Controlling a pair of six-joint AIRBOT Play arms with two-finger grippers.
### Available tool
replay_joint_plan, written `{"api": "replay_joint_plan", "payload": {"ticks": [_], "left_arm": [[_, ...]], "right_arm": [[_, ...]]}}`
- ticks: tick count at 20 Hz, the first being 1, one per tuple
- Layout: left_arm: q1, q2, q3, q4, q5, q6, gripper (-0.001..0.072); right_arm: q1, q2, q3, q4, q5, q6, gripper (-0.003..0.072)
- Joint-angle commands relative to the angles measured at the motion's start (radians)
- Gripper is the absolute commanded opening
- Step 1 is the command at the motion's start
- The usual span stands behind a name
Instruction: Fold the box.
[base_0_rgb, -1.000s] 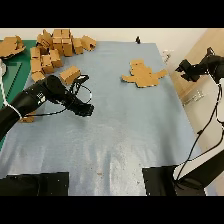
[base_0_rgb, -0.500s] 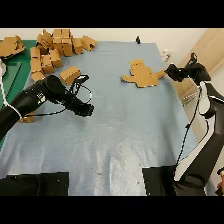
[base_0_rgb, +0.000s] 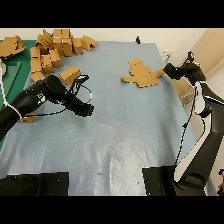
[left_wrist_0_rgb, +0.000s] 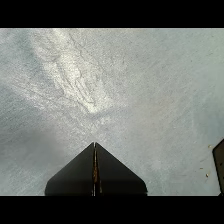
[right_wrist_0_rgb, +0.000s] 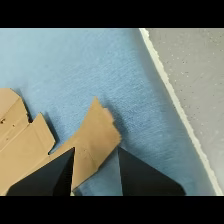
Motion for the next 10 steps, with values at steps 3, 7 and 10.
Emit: {"api": "replay_joint_plan", "payload": {"ticks": [3, 7, 10], "left_arm": [[0.000, 0.000, 0.001, 0.000, 0.000, 0.000, 0.0009], [0.000, 0.000, 0.001, 0.000, 0.000, 0.000, 0.0009], [0.000, 0.000, 0.001, 0.000, 0.000, 0.000, 0.0009]], "right_arm": [[-0.012, 0.004, 0.002, -0.016, 0.016, 0.002, 0.0404], [-0.011, -0.006, 0.002, -0.016, 0.058, 0.001, 0.0404], [-0.009, -0.017, 0.002, -0.013, 0.072, 0.002, 0.0273]]}}
